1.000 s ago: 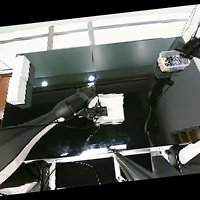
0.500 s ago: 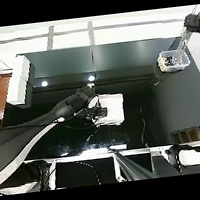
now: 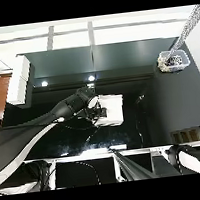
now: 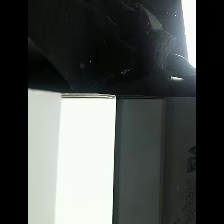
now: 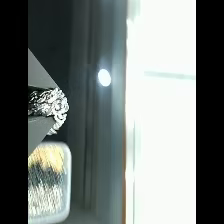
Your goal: Fold the box and place the chain.
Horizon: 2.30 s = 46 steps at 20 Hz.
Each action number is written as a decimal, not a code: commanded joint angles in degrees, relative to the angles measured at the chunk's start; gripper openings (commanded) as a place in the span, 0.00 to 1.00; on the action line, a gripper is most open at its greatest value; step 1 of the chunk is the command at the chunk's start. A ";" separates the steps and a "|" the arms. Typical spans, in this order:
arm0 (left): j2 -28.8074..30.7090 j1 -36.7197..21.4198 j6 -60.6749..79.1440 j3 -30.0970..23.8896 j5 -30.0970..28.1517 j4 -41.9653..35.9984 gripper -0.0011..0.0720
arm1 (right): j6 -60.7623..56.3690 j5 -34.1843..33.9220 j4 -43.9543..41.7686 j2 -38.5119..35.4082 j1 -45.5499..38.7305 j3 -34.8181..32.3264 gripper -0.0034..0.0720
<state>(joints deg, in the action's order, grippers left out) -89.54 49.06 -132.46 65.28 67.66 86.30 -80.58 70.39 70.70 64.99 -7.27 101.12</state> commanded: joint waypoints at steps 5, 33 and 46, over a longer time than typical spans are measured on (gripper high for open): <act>-0.04 0.00 0.02 -0.02 0.15 0.02 0.06 | 3.93 13.62 -16.02 -5.95 0.72 -0.13 0.05; -0.04 0.02 0.04 -0.02 0.39 0.04 0.06 | 1.29 14.99 -24.74 -5.42 25.24 -0.68 0.05; -0.04 0.02 0.04 -0.02 0.55 0.04 0.06 | 1.01 8.90 -23.34 -2.91 30.64 -19.30 0.05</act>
<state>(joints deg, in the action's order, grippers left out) -89.54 49.06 -132.44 65.28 68.12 86.32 -79.33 81.52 47.53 62.02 22.33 86.78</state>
